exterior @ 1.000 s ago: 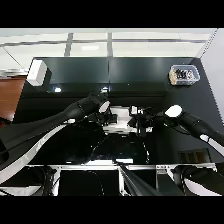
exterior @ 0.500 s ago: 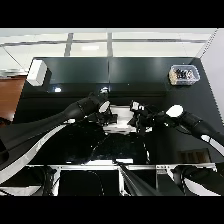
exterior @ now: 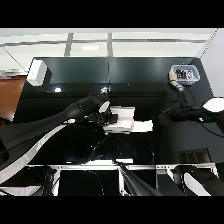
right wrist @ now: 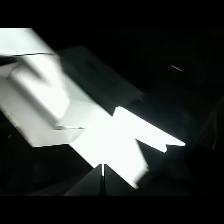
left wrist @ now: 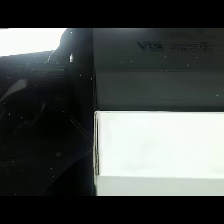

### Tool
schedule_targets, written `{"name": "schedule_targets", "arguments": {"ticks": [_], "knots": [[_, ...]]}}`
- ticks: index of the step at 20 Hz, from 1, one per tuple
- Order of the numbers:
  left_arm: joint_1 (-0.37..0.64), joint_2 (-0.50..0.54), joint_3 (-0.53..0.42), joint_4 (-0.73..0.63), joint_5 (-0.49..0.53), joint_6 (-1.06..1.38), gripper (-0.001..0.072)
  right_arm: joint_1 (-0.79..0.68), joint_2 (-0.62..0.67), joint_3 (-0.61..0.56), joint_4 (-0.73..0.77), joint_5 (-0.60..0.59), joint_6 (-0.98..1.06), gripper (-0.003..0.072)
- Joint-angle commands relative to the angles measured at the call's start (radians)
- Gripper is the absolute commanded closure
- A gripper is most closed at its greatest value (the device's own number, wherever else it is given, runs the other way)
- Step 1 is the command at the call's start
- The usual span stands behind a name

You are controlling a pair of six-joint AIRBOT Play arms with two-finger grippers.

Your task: Fold the box and place the chain.

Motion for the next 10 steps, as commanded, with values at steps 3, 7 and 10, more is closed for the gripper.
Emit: {"name": "schedule_targets", "arguments": {"ticks": [3, 7, 10], "knots": [[0.0, 0.0, 0.0, 0.0, -0.001, 0.001, 0.0684, -0.277, -0.005, -0.127, -0.032, -0.107, 0.399, 0.0672], [0.0, 0.0, 0.0, 0.0, -0.002, 0.001, 0.0684, -0.247, -0.092, -0.191, 0.047, -0.068, 0.357, 0.0672], [0.0, 0.0, 0.0, 0.0, -0.002, 0.001, 0.0684, -0.132, -0.18, -0.196, 0.13, -0.065, 0.305, 0.0672]]}}
